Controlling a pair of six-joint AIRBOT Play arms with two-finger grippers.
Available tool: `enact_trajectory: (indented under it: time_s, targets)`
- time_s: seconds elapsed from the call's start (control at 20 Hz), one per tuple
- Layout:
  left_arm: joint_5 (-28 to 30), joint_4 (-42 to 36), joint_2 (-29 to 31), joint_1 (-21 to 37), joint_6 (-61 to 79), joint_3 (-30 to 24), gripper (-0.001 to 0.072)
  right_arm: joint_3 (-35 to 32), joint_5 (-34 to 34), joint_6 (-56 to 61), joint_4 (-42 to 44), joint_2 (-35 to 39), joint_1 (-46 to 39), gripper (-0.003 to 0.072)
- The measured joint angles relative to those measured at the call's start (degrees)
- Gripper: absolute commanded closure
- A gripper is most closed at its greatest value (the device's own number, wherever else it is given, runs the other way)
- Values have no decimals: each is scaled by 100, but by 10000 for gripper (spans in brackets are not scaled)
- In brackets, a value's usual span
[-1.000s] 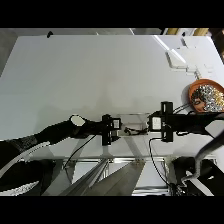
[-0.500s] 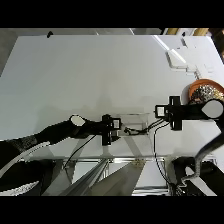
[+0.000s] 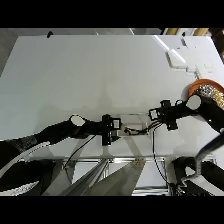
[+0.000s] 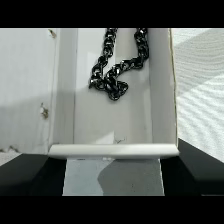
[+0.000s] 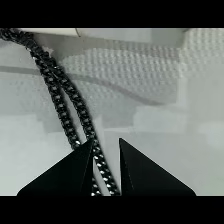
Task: Fold the box and place the chain.
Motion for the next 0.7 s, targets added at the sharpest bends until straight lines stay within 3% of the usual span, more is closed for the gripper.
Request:
enact_trajectory:
  time_s: [0.6, 0.7]
  targets:
    - [0, 0, 0, 0, 0, 0, 436, -302, -334, -286, 2, -122, 0, 535]
    - [0, 0, 0, 0, 0, 0, 436, -345, -330, -289, 9, -120, -2, 668]
